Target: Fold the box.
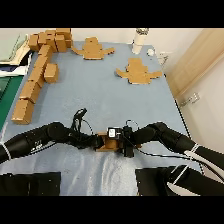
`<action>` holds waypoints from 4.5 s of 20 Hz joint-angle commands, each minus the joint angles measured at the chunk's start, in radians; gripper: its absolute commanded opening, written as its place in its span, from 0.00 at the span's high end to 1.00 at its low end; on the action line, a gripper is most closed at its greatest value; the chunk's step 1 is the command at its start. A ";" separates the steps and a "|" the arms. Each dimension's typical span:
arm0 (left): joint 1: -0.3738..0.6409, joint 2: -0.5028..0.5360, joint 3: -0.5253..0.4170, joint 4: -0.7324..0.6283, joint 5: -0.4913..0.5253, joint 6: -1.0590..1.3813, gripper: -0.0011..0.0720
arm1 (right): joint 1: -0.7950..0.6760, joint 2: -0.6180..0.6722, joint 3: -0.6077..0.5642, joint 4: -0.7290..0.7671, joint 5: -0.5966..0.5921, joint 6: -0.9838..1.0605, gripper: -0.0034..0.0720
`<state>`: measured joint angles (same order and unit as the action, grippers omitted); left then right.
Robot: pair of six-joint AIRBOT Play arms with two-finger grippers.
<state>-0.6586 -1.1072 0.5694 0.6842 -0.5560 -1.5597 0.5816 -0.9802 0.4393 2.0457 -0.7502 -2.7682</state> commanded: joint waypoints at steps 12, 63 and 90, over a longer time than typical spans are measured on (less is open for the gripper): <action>-0.189 -0.104 0.287 0.703 -0.334 -0.758 0.15 | 0.000 0.001 0.000 0.000 0.000 0.000 0.29; -0.277 -0.395 0.589 0.789 -0.625 -0.865 0.96 | 0.000 0.001 0.000 0.000 0.000 0.000 0.29; 0.184 -0.395 0.689 0.326 -0.980 -0.506 0.34 | 0.000 0.001 0.000 0.000 0.000 0.000 0.29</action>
<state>-0.5537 -1.5028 1.2572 1.0550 -1.4418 -2.1643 0.5819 -0.9802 0.4393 2.0460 -0.7494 -2.7678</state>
